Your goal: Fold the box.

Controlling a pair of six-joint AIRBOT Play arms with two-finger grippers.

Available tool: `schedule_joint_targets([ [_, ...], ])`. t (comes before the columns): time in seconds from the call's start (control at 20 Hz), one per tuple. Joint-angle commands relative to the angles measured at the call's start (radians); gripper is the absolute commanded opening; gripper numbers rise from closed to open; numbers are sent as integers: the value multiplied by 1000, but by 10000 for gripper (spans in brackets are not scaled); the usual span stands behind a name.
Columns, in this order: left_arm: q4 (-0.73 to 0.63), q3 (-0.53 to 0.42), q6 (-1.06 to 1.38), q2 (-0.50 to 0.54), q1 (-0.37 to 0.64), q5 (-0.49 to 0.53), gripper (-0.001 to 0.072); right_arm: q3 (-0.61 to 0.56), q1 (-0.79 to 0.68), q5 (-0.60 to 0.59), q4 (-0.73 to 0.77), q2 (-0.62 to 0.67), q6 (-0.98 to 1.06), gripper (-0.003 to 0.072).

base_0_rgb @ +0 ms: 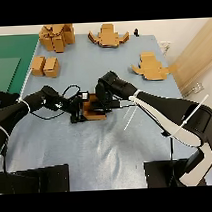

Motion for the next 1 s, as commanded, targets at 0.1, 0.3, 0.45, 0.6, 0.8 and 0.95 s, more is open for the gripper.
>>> schedule_joint_targets([
  [0.1, 0, 0, -8, 1, 1, 1, 176, 0, 2, -10, -32, 0, 22, 12],
  [0.3, 0, 0, -8, 1, 1, 1, 176, 0, 2, -14, -32, 0, 23, 12],
  [0.45, 0, 0, -8, 1, 1, 1, 175, 0, 1, -9, -19, 4, -3, 210],
  [0.6, 0, 0, -11, 1, 1, 1, 175, 0, -6, 36, 14, 46, -68, 499],
  [0.8, 0, 0, -11, 1, 1, 1, 176, -5, -56, 39, 50, 121, -159, 499],
  [0.95, 0, 0, -11, 1, 1, 2, 175, -58, -107, 41, 140, 204, -238, 499],
])
